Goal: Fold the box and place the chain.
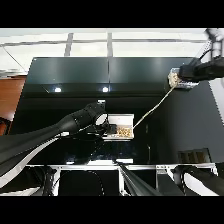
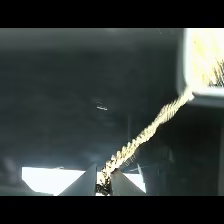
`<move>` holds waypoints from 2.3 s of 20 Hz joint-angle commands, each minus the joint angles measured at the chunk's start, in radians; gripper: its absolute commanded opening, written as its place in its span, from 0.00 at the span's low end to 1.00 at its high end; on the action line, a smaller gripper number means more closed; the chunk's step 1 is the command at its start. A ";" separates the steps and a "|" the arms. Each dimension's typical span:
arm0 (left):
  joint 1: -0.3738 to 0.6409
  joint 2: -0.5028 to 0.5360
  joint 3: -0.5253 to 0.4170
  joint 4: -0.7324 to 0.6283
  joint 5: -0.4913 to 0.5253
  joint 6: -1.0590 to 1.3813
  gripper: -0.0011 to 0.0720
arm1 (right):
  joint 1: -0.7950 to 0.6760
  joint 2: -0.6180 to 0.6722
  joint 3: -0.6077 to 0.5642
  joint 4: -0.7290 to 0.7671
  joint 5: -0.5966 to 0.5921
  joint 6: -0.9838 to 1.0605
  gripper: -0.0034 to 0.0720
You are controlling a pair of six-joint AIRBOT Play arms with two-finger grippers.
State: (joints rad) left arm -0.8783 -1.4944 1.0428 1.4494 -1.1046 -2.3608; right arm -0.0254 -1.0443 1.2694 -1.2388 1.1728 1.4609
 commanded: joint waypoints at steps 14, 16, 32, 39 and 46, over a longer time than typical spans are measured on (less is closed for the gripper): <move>0.000 0.000 0.000 0.000 0.002 0.000 0.05 | 0.055 0.362 0.001 0.976 0.089 -0.168 0.07; 0.000 0.000 0.000 0.000 0.003 0.000 0.05 | 0.055 0.362 0.001 1.009 0.051 -0.168 0.07; 0.000 0.000 0.000 0.000 0.003 0.000 0.05 | 0.329 0.264 -0.120 0.733 -0.047 -0.117 0.08; 0.000 0.000 0.000 0.000 0.003 0.000 0.05 | 0.397 0.239 -0.463 0.732 -0.197 -0.103 0.07; 0.000 0.000 0.000 0.000 0.003 0.000 0.05 | 0.470 0.196 -0.586 0.723 -0.248 -0.103 0.08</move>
State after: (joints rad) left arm -0.8783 -1.4944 1.0428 1.4494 -1.1019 -2.3611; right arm 0.4164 -0.8303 0.7235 -0.5076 0.9466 1.3582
